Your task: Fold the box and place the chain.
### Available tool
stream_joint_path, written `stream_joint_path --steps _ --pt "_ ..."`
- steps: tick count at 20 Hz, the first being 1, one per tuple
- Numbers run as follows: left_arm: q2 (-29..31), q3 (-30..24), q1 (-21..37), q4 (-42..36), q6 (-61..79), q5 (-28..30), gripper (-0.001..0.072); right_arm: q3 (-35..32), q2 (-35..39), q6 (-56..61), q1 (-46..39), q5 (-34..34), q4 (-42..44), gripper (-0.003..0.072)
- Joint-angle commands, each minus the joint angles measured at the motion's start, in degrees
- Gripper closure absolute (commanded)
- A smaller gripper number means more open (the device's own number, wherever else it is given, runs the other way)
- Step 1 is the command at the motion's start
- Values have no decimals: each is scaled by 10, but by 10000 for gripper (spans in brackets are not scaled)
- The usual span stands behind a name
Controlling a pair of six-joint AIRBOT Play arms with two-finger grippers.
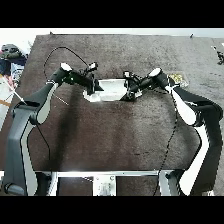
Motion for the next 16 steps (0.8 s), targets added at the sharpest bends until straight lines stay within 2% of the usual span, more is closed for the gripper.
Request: stream_joint_path --steps 1,5,7,16 --pt "0 0 0 0 0 0 697 1 -1 -6 4 -5 2 81" --pt "0 0 0 0 0 0 697 0 -1 -6 3 -6 2 103" --pt "0 0 0 0 0 0 697 0 -1 -5 3 -8 1 224" --pt "0 0 0 0 0 0 697 0 -1 -5 3 -19 0 223"
